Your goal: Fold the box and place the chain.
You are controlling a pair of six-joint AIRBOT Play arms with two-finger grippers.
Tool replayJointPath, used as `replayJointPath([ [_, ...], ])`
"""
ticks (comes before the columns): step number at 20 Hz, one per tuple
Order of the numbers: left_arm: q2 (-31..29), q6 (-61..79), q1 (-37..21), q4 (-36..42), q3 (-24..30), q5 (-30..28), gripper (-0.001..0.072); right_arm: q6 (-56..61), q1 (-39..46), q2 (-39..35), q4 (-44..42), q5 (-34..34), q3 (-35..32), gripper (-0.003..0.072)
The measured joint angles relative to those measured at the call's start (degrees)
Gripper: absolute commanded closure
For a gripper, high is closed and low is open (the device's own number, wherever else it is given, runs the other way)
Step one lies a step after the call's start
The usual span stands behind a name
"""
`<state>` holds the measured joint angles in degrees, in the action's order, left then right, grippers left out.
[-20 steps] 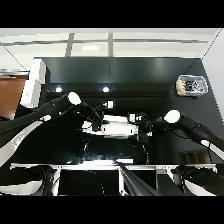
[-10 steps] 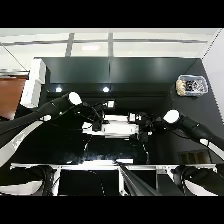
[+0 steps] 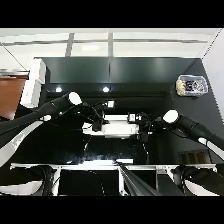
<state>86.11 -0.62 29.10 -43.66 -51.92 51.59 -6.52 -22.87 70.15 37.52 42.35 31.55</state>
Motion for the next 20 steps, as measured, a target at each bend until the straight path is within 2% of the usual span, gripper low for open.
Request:
replayJointPath([
  [20, 0.0, 0.15, 0.0, 0.02, 0.0, 0.02, 0.0684, 0.02, 0.11, 1.25, 0.79, -0.37, 0.0, -0.0023],
])
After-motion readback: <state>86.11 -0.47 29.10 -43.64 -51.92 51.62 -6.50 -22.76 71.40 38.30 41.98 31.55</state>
